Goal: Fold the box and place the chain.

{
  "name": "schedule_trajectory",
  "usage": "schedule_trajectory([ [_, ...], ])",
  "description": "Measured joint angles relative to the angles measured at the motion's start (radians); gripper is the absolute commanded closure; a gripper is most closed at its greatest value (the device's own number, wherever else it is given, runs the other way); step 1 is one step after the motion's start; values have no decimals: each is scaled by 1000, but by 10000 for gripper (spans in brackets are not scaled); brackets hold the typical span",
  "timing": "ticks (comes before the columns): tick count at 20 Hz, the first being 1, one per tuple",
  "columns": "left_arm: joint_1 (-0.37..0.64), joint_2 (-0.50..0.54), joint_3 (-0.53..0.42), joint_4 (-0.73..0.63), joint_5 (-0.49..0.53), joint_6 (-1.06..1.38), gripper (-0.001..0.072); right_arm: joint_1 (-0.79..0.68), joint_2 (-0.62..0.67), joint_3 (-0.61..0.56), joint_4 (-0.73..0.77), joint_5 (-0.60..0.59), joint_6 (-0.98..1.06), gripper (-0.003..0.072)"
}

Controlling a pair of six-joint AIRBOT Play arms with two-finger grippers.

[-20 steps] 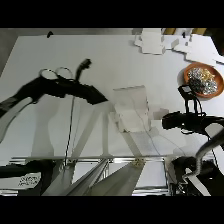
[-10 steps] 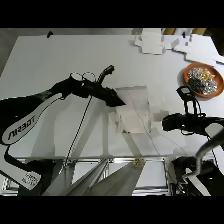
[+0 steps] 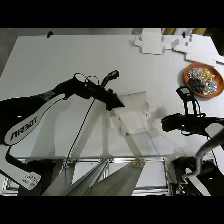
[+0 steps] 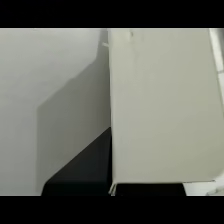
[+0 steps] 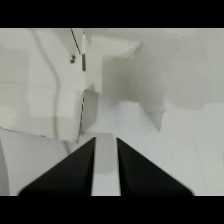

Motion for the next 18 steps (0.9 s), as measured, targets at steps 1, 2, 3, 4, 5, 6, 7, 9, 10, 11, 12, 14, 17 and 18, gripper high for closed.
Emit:
schedule_trajectory([
  [1, -3, 24, 0, 29, -11, -2, 716, 0, 0, 7, 8, 1, -1, 366],
  [2, -6, 49, 0, 74, -18, -6, 717, 0, 0, 20, 13, 4, -4, 365],
  [3, -10, 84, -5, 117, -19, -14, 718, 0, 0, 35, 18, 8, -9, 365],
  [4, -14, 124, -16, 155, -21, -22, 718, 0, 0, 55, 25, 18, -13, 365],
  [5, -18, 163, -35, 187, -20, -21, 718, 0, 0, 73, 28, 26, -16, 365],
  [6, -21, 209, -66, 208, -6, -12, 717, 0, 0, 92, 31, 33, -19, 365],
  [7, -23, 252, -101, 218, 23, 10, 715, 0, 0, 107, 33, 40, -21, 365],
  [9, -25, 321, -179, 227, 71, 75, 715, 0, 0, 127, 39, 50, -23, 365],
  [10, -26, 340, -212, 228, 86, 101, 712, 0, 0, 133, 40, 52, -25, 365],
  [11, -27, 349, -242, 237, 97, 124, 712, 0, 0, 137, 43, 55, -26, 365],
  [12, -27, 350, -265, 246, 113, 142, 712, 0, 0, 140, 50, 55, -26, 365],
  [14, -27, 337, -291, 238, 129, 165, 713, 0, 0, 144, 59, 55, -26, 365],
  [17, -27, 307, -310, 134, 139, 258, 712, 0, 0, 147, 70, 55, -27, 366],
  [18, -27, 296, -313, 93, 142, 303, 711, 0, 0, 147, 71, 55, -27, 366],
])
